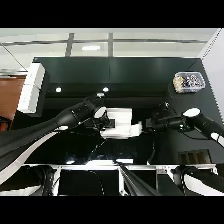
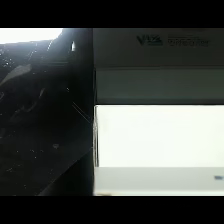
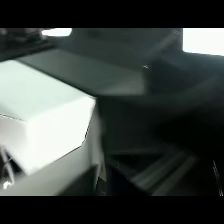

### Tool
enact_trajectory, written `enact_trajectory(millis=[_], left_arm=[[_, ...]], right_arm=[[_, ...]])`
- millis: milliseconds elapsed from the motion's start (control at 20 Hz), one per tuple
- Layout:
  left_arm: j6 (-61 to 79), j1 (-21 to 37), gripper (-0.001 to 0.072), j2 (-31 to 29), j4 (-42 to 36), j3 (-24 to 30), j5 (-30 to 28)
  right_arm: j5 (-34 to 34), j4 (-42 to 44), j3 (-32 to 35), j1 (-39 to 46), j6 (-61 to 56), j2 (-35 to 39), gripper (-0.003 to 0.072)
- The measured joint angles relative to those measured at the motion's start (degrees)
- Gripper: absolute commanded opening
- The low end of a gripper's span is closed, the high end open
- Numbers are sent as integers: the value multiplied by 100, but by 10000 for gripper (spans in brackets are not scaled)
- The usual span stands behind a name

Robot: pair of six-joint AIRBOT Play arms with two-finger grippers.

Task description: Fold the box and place the chain.

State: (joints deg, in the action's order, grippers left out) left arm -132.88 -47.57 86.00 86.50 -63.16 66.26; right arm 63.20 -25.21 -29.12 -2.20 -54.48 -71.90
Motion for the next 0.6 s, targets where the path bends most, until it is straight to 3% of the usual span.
enact_trajectory(millis=[150,200,300,400,600], left_arm=[[0,9,26,0,0,0,0],[0,13,26,0,0,0,0],[0,17,26,0,0,0,0],[0,17,26,0,0,0,0],[0,17,26,0,0,0,4]], right_arm=[[433,68,-352,-107,111,-70,642],[535,68,-428,-162,109,-81,544],[601,85,-518,-306,42,-96,542],[568,96,-573,-492,-66,-105,433],[271,61,-706,-944,-378,-107,433]])
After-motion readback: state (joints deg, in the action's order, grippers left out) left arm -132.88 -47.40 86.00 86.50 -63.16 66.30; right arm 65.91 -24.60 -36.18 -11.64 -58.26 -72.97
